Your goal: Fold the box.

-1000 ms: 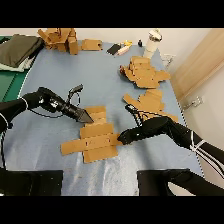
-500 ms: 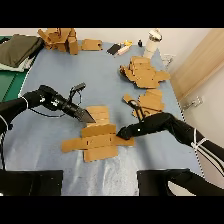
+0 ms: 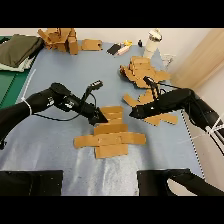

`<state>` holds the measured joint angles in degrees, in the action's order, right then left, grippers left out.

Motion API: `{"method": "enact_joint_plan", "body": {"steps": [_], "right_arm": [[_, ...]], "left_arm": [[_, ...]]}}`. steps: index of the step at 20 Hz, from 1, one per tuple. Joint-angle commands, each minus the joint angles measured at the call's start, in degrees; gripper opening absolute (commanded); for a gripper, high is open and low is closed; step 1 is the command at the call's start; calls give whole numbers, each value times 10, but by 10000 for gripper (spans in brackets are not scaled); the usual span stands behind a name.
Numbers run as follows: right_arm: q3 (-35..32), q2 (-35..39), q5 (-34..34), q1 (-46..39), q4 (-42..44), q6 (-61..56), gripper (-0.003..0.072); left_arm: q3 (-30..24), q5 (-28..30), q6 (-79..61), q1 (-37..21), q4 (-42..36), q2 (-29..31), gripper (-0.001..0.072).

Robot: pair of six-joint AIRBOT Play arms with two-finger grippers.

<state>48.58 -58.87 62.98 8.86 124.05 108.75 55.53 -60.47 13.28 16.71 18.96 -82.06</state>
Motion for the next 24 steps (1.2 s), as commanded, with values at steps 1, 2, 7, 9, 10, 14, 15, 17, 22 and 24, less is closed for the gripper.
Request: {"method": "enact_joint_plan", "body": {"steps": [1,2,7,9,10,14,15,17,22,24], "right_arm": [[16,2,35,-7,-14,-31,3],[11,7,31,-6,-15,-38,3],[-45,55,-21,-5,-30,-63,3],[-71,77,-49,-5,-30,-64,3],[-79,83,-55,-5,-30,-66,3],[-87,82,-61,3,-34,-69,3],[-87,82,-66,9,-34,-70,3],[-87,82,-74,16,-37,-74,4],[-87,82,-75,16,-43,-74,3],[-89,82,-74,16,-50,-74,3]], "left_arm": [[-26,88,-68,40,3,19,9],[-35,95,-80,45,3,22,9],[-95,114,-165,47,-40,68,9],[-116,115,-199,47,-60,74,10],[-124,116,-205,47,-69,74,10],[-140,123,-240,47,-86,66,11],[-140,123,-240,47,-87,57,11],[-140,119,-239,47,-87,45,11],[-140,107,-238,40,-82,43,12],[-139,105,-238,38,-82,43,12]]}}
